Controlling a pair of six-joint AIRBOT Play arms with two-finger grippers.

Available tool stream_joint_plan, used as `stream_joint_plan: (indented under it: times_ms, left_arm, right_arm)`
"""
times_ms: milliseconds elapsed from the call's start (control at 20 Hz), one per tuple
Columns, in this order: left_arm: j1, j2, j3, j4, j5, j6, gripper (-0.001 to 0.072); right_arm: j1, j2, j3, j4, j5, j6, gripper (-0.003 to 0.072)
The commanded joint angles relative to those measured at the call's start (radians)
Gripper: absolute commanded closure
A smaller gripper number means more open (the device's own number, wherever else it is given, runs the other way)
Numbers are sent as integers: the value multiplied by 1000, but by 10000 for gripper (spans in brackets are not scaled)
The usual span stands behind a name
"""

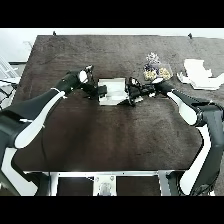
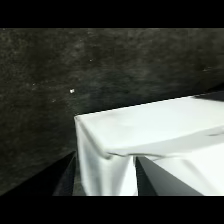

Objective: Fold the box and place the chain.

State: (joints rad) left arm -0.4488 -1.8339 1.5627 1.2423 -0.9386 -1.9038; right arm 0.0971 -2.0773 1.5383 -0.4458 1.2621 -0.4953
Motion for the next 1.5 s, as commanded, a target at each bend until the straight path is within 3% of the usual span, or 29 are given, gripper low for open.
stream_joint_plan:
  times_ms: [0,400,650,750,1050,1150,1200,1250,1300,1450]
  left_arm:
    - [-23,-39,73,95,-59,-66,292]
    - [-32,-76,151,189,-171,-133,292]
    - [-53,-172,330,256,-362,-164,295]
    - [-63,-202,381,277,-401,-163,565]
    - [-69,-216,398,285,-425,-160,594]
    - [-69,-216,398,285,-424,-159,656]
    - [-69,-216,398,285,-423,-159,605]
    - [-69,-216,398,285,-425,-157,438]
    - [-69,-216,398,285,-428,-157,342]
    - [-69,-216,399,277,-435,-156,340]
  right_arm:
    - [0,0,0,0,0,1,97]
    - [0,-1,0,0,-1,1,97]
    - [0,-1,0,0,-1,1,97]
    - [0,-1,0,0,-1,1,97]
    - [0,-1,0,0,0,1,97]
    - [0,-1,0,0,0,1,97]
    - [0,-1,0,0,0,1,97]
    - [0,-1,0,0,-1,1,97]
    - [0,-1,0,0,-1,1,97]
    - [0,-1,0,0,-1,1,97]
